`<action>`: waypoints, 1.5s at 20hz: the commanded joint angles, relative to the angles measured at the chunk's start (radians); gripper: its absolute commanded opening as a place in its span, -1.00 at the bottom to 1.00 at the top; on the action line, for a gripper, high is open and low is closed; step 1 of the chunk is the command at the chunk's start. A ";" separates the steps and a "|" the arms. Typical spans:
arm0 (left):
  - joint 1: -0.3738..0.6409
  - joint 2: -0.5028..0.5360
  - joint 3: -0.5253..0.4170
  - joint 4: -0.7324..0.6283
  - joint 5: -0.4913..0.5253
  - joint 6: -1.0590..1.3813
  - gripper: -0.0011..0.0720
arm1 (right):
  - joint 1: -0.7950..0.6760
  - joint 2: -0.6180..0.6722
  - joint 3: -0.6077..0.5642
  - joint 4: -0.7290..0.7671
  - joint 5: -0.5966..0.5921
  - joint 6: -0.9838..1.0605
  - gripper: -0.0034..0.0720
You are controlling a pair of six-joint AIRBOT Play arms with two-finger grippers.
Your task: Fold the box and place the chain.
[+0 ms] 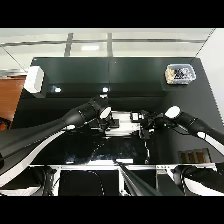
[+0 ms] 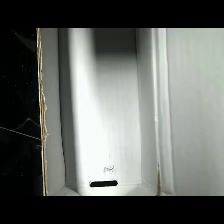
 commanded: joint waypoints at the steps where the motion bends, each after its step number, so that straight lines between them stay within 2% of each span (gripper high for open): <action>1: 0.000 0.000 0.000 0.001 0.003 0.002 -0.89 | 0.000 0.000 0.000 0.006 0.016 0.002 -0.37; 2: 0.000 0.000 0.000 0.001 0.002 0.002 -0.89 | 0.000 0.000 0.000 0.006 0.017 0.010 -0.07; 3: 0.000 0.000 0.000 0.002 0.001 0.003 -0.89 | 0.000 0.003 0.001 0.005 0.016 0.035 0.87; 4: 0.000 0.000 0.000 0.003 0.000 0.014 -0.89 | -0.001 0.011 0.001 -0.010 0.017 0.071 0.99; 8: 0.005 0.000 0.000 0.014 -0.021 0.027 -0.89 | -0.003 0.095 0.001 -0.192 0.033 0.157 0.98; 12: 0.006 0.000 0.000 0.031 -0.042 0.027 -0.89 | -0.002 0.126 0.001 -0.204 0.032 0.155 0.97; 13: 0.006 0.000 0.000 0.031 -0.042 0.027 -0.89 | -0.001 0.126 0.001 -0.196 0.031 0.153 0.89; 14: 0.006 0.000 0.000 0.031 -0.042 0.027 -0.89 | -0.001 0.126 0.001 -0.183 0.032 0.151 0.42; 15: 0.006 0.000 0.000 0.031 -0.042 0.027 -0.89 | 0.001 0.126 0.001 -0.170 0.036 0.151 0.07; 16: 0.006 0.000 0.000 0.031 -0.042 0.027 -0.89 | 0.001 0.126 0.001 -0.145 0.046 0.150 -0.10; 23: 0.006 0.000 0.000 0.031 -0.041 0.027 -0.89 | 0.001 0.115 0.000 0.040 0.059 0.151 -0.11; 30: 0.006 0.000 0.000 0.027 -0.029 0.027 -0.89 | 0.001 0.070 -0.002 0.110 0.062 0.151 -0.10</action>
